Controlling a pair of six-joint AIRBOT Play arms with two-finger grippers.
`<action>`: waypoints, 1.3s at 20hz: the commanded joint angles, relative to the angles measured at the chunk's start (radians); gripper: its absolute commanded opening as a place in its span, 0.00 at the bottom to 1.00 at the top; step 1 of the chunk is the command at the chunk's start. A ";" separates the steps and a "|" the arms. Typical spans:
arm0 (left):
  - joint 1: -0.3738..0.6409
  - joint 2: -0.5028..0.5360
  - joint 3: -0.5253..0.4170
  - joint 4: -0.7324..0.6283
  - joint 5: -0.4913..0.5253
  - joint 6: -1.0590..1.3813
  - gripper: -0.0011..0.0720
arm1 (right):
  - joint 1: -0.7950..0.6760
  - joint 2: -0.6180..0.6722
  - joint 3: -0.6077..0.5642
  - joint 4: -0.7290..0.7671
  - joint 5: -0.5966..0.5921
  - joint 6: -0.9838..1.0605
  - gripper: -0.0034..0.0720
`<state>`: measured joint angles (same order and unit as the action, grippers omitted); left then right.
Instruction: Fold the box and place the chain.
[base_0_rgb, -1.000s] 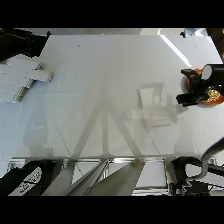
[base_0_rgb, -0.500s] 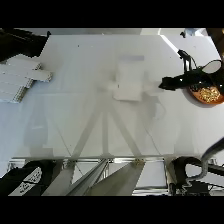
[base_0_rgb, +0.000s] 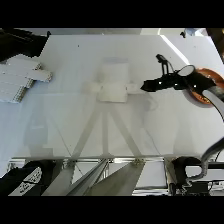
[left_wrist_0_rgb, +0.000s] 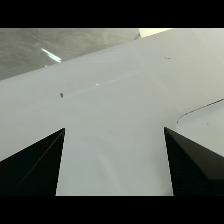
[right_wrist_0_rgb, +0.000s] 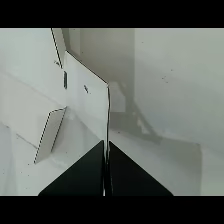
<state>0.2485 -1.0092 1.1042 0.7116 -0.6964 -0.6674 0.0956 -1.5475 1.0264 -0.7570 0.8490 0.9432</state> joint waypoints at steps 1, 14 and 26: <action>-0.001 0.001 0.001 0.000 0.000 0.000 0.97 | 0.053 -0.026 0.001 0.012 -0.109 -0.029 0.06; -0.001 0.001 0.001 0.000 0.000 0.000 0.97 | 0.052 -0.026 0.001 0.024 -0.132 -0.036 0.06; -0.010 0.001 0.001 0.004 -0.038 -0.040 0.96 | 0.052 -0.026 0.001 0.024 -0.132 -0.036 0.06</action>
<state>0.2447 -1.0088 1.1042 0.7101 -0.7033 -0.7002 0.1463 -1.5726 1.0264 -0.7330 0.7166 0.9070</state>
